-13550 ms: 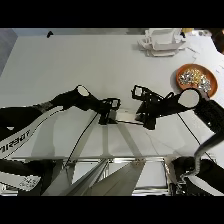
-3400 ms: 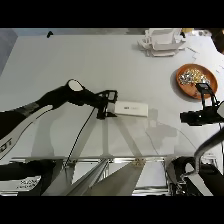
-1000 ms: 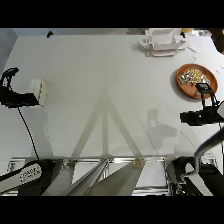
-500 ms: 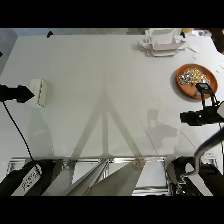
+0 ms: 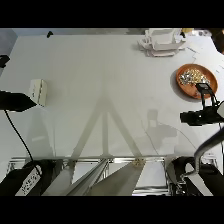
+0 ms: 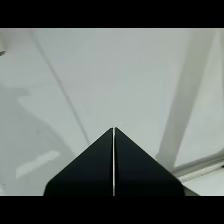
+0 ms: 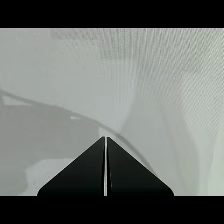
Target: Fold the box and place the chain.
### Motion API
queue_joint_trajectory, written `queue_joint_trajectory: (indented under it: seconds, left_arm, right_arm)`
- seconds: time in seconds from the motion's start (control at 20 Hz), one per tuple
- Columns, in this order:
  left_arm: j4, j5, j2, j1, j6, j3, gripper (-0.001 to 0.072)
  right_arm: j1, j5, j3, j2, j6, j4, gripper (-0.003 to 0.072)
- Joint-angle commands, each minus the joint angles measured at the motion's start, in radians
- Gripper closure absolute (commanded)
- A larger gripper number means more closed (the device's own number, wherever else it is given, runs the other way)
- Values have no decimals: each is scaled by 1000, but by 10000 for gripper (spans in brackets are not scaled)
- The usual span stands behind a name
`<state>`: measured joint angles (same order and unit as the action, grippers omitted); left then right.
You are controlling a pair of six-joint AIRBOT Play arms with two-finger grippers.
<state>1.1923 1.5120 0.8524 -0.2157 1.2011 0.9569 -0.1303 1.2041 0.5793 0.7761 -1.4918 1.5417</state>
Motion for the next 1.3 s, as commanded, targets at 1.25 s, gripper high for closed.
queue_joint_trajectory:
  seconds: [1.25]
  left_arm:
    - [-25,-82,-2,258,-8,0,706]
  right_arm:
    - [-1,0,-1,-1,0,0,672]
